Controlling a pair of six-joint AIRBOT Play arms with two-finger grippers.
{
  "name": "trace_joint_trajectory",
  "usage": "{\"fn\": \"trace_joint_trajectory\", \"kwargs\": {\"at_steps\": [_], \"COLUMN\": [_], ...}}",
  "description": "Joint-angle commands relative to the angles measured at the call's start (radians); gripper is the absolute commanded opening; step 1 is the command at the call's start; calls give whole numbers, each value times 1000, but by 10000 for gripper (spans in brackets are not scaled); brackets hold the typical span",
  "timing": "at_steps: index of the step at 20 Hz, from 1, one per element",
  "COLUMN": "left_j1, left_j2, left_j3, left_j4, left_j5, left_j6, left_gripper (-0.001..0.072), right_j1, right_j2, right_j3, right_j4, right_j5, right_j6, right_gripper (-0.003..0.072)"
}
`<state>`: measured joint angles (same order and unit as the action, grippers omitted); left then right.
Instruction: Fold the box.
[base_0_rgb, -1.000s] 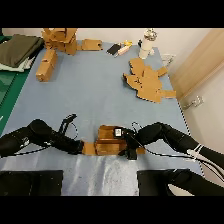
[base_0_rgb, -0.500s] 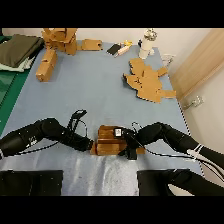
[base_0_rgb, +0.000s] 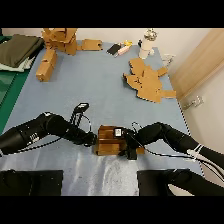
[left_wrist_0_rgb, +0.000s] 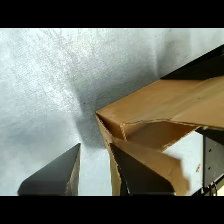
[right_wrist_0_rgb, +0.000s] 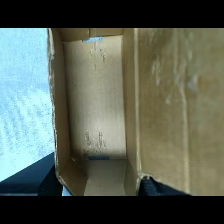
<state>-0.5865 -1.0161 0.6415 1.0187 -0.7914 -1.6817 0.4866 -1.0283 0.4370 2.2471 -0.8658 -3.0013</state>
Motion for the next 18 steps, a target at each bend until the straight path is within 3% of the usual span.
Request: {"fn": "trace_joint_trajectory", "kwargs": {"at_steps": [1, 6, 9, 15, 16, 17, 18], "left_j1": [4, 19, 19, 7, 2, 1, 2], "left_j2": [-1, 0, 0, -65, -82, -95, -105], "left_j3": [10, 51, 102, 108, 108, 108, 108], "left_j4": [19, 16, -45, -100, -101, -103, -102], "left_j5": [-46, -119, -121, -161, -159, -159, -159], "left_j6": [-36, -36, -8, 27, 27, 24, 24], "left_gripper": [284, 287, 415, 414, 459, 551, 550], "right_j1": [0, 0, 0, 0, 0, 0, 0], "right_j2": [-1, -1, -1, -1, -1, -1, -1], "right_j3": [0, 0, 0, 0, 0, 0, 0], "right_j4": [0, 0, 0, 0, 0, 0, 0], "right_j5": [0, 0, 0, 0, 0, 0, 0], "right_j6": [0, 0, 0, 0, 0, 0, 0], "right_gripper": [518, 518, 518, 517, 517, 518, 518]}}
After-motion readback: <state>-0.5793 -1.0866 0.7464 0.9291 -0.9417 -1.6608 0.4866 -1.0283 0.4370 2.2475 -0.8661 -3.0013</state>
